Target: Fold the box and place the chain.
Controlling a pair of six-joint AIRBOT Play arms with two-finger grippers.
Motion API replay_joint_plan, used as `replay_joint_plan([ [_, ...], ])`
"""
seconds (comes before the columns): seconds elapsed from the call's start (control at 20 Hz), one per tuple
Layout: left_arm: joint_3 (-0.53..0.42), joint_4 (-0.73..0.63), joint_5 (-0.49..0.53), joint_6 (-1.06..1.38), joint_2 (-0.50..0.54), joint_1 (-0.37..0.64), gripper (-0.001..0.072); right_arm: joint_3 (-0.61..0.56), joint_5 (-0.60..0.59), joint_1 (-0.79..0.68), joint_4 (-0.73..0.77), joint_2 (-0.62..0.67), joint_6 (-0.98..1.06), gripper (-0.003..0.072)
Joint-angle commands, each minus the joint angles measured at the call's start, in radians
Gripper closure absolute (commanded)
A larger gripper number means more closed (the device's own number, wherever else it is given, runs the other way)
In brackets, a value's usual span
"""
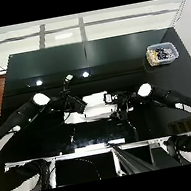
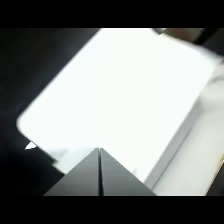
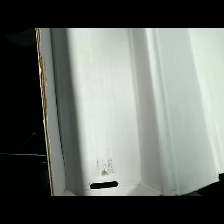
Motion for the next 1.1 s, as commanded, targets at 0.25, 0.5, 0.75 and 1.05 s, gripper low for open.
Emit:
replay_joint_plan([
  [0.25, 0.126, 0.235, -0.158, -0.075, 0.121, 0.057, 0.0685, 0.0, 0.0, 0.0, 0.001, 0.0, 0.001, 0.0453],
  [0.5, 0.098, 0.298, -0.451, 0.067, 0.276, 0.143, 0.0398, 0.0, 0.0, 0.0, 0.0, 0.0, 0.001, 0.0452],
  [0.75, -0.093, 0.309, -0.27, 0.506, 0.265, 0.056, -0.0006, 0.0, 0.0, 0.0, 0.0, 0.0, 0.001, 0.0452],
  [1.05, -0.152, 0.19, 0.019, 0.608, 0.201, -0.032, 0.0002, 0.0, 0.0, 0.0, 0.0, 0.0, 0.001, 0.0452],
])
